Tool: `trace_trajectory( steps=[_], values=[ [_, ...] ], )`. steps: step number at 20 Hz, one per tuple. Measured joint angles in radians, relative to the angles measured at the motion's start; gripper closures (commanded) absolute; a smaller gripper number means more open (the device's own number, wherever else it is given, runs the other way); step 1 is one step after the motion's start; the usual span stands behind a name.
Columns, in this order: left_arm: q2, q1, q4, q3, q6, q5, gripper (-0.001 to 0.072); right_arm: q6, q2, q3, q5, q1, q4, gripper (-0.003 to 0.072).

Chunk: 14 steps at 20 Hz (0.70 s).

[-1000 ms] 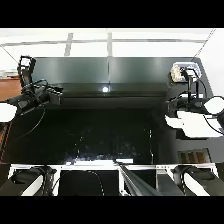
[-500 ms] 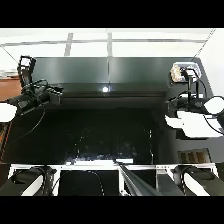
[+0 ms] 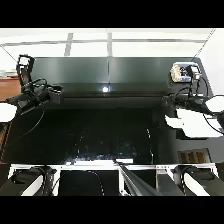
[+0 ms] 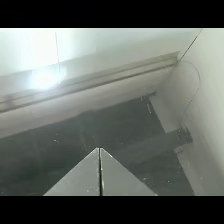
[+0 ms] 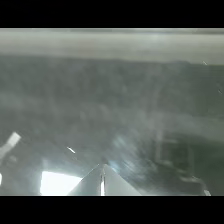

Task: Fold the box and place the chain.

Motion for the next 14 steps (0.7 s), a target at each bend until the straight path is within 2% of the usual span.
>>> trace_trajectory(
  steps=[1,2,3,4,6,8,10,14],
  values=[
    [-0.006,0.000,-0.003,0.000,-0.001,0.018,0.0584,0.000,0.000,0.000,-0.018,0.000,0.023,0.0663],
    [-0.017,0.000,-0.009,0.000,-0.003,0.035,0.0231,0.000,0.000,0.000,-0.043,0.000,0.041,0.0430],
    [-0.031,0.000,-0.018,0.001,-0.015,0.054,-0.0001,0.000,-0.002,0.000,-0.072,0.000,0.056,0.0046],
    [-0.046,0.000,-0.029,0.003,-0.035,0.077,-0.0003,0.000,-0.002,0.000,-0.106,0.000,0.071,-0.0034],
    [-0.088,0.000,-0.052,0.015,-0.074,0.113,-0.0003,-0.001,-0.004,0.000,-0.167,0.000,0.100,-0.0034],
    [-0.142,0.000,-0.055,0.045,-0.094,0.103,-0.0003,-0.003,-0.008,0.002,-0.203,-0.010,0.109,-0.0032],
    [-0.201,0.001,-0.005,0.095,-0.120,0.030,-0.0003,0.012,-0.024,0.035,-0.214,-0.072,0.029,-0.0031],
    [-0.309,0.008,0.247,0.198,-0.362,-0.180,-0.0003,0.191,-0.119,0.174,-0.155,-0.399,-0.219,-0.0031]
  ],
)
